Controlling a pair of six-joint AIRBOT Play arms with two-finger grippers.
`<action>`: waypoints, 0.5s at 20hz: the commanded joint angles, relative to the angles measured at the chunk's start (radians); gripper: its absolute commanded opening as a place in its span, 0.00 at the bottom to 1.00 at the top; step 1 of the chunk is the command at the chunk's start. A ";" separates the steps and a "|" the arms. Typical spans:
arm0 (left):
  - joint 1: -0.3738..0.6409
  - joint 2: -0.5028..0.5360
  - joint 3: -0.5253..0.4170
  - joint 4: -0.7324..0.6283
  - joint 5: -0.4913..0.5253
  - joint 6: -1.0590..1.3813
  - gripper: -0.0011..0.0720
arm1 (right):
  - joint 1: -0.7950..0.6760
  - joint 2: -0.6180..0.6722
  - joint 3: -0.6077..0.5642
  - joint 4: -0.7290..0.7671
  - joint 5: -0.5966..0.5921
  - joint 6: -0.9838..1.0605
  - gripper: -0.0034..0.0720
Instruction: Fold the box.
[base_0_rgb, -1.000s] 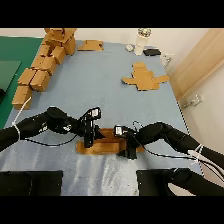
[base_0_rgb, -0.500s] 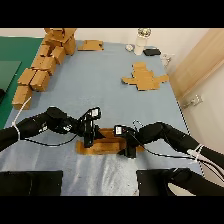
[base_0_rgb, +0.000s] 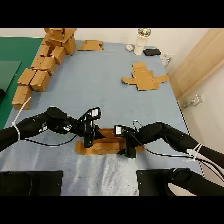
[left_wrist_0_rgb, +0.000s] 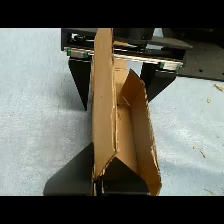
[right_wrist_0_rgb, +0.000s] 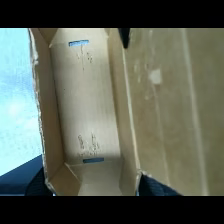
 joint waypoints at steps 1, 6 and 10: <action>0.001 0.001 0.000 0.000 0.000 0.000 0.03 | 0.001 -0.003 -0.001 -0.002 -0.005 0.004 0.89; 0.001 0.001 0.000 0.000 0.000 0.000 0.03 | 0.001 -0.003 -0.001 -0.006 -0.020 0.004 0.82; 0.001 0.001 0.000 0.000 0.000 0.000 0.03 | 0.001 -0.003 -0.001 -0.006 -0.020 0.004 0.76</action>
